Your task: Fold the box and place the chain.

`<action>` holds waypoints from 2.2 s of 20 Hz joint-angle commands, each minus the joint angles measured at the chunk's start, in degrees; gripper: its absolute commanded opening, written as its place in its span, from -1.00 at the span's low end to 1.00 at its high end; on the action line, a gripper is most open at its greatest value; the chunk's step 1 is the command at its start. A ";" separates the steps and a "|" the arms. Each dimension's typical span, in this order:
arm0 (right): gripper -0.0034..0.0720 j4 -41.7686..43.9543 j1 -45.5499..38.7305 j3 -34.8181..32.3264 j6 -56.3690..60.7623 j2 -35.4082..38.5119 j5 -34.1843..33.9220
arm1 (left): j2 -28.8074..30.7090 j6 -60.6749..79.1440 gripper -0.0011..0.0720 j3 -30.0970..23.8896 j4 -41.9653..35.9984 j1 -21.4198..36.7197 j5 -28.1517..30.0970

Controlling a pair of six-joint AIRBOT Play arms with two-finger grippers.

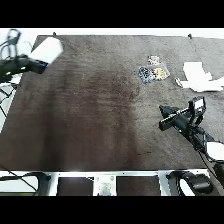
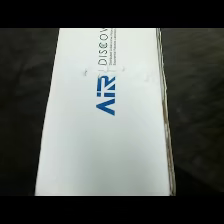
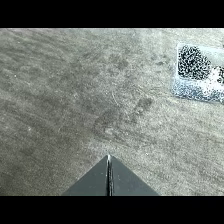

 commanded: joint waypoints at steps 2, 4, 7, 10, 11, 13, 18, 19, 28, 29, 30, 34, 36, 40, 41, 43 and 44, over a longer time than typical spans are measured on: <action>-0.90 0.00 -0.02 -0.22 0.00 0.04 -0.09 | -0.13 -4.94 -0.92 -6.12 2.64 9.14 8.87; -0.90 0.00 -0.02 -0.24 0.00 0.04 -0.09 | -2.56 -5.03 -0.93 -7.08 2.51 10.64 11.02; -0.90 0.02 -0.02 -0.24 0.02 0.04 -0.09 | -6.99 -3.67 -0.93 -7.02 2.45 11.93 11.61; -0.90 0.20 -0.02 -0.28 0.44 0.04 -0.09 | -9.99 -2.49 -0.93 -6.95 -0.57 11.93 16.06; -0.90 0.22 -0.02 -0.28 0.44 0.04 -0.09 | -10.73 -1.09 -0.93 -6.84 -1.64 11.93 17.20; -0.90 0.22 -0.02 -0.28 0.46 0.04 -0.09 | -12.11 2.10 -0.93 -5.99 -2.34 11.93 18.36; -0.90 0.66 -0.02 -0.28 0.46 0.04 -0.11 | -16.35 3.72 -0.92 -0.42 -3.54 11.91 18.23; -0.90 0.68 -0.02 -0.28 0.46 0.04 -0.09 | -17.09 5.25 -0.92 0.28 -4.31 11.91 18.60; -0.90 2.23 -0.02 -0.28 0.46 0.04 -0.55 | -20.90 20.26 -0.92 2.71 -21.49 11.91 16.59; -0.90 2.32 -0.02 -0.28 0.46 0.04 -0.55 | -21.03 21.16 -0.92 2.80 -22.01 11.91 16.83; -0.90 2.86 -0.02 -0.28 0.44 0.04 -0.59 | -21.18 21.46 -0.92 2.93 -22.25 11.91 17.20; -0.89 3.65 -0.02 -0.28 0.44 0.04 -0.61 | -21.77 27.15 -0.92 2.97 -26.91 11.91 17.03; -0.90 3.67 -0.02 -0.28 0.44 0.04 -0.94 | -22.08 31.23 -0.92 2.97 -30.67 11.91 17.97; -0.90 3.69 -0.02 -0.28 0.46 0.04 -0.94 | -23.76 33.66 -0.92 2.97 -33.44 11.91 18.03; -0.90 3.69 -0.02 -0.28 0.44 0.04 -0.96 | -24.24 33.75 -0.92 2.97 -34.16 11.91 18.25; -0.90 3.69 -0.02 -0.28 0.44 0.04 -0.94 | -24.48 34.25 -0.91 2.97 -34.16 11.91 18.53; -0.90 3.69 -0.02 -0.28 0.44 0.04 -0.96 | -24.57 34.58 -0.91 2.97 -34.18 11.91 18.53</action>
